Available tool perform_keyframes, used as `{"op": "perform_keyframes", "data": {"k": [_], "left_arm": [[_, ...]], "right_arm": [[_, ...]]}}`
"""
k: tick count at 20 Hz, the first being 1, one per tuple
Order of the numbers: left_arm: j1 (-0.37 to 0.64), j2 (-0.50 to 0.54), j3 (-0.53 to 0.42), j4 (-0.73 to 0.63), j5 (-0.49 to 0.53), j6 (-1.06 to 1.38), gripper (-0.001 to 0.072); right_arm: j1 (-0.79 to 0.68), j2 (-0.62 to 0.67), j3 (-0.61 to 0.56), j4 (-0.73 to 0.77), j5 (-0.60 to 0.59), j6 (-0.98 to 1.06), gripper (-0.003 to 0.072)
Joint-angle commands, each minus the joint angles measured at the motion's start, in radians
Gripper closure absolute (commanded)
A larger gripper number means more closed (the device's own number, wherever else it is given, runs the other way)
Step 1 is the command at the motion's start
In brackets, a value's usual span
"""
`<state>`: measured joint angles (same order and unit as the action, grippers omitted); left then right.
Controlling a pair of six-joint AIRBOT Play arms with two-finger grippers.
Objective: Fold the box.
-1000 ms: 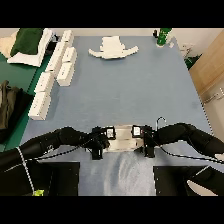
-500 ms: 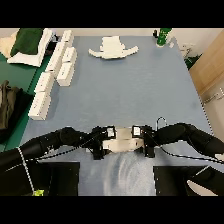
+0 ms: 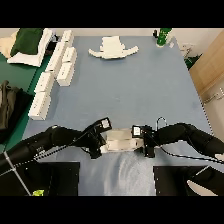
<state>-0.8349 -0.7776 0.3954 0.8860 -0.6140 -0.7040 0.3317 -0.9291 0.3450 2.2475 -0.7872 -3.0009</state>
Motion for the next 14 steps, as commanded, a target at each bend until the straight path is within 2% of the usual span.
{"op": "perform_keyframes", "data": {"k": [1, 3, 5, 7, 9, 14], "left_arm": [[0.081, 0.165, 0.052, 0.292, -0.222, -0.521, 0.0694], [0.153, 0.261, 0.059, 0.423, -0.297, -0.837, 0.0694], [0.235, 0.311, 0.03, 0.519, -0.351, -1.113, 0.0694], [0.303, 0.302, -0.018, 0.455, -0.406, -1.12, 0.0693], [0.327, 0.269, -0.069, 0.357, -0.405, -1.111, 0.0694], [0.285, 0.18, -0.151, 0.088, -0.219, -1.032, 0.0695]], "right_arm": [[0.0, 0.001, 0.0, 0.001, 0.001, 0.0, 0.0248], [0.0, 0.001, 0.0, 0.001, 0.001, 0.0, 0.0248], [0.0, 0.001, 0.0, 0.001, 0.001, 0.0, 0.0248], [0.0, 0.001, 0.0, 0.001, 0.001, 0.0, 0.0248], [0.0, 0.001, 0.0, 0.001, 0.001, 0.0, 0.0248], [0.0, 0.001, 0.0, 0.001, 0.001, 0.0, 0.0248]]}}
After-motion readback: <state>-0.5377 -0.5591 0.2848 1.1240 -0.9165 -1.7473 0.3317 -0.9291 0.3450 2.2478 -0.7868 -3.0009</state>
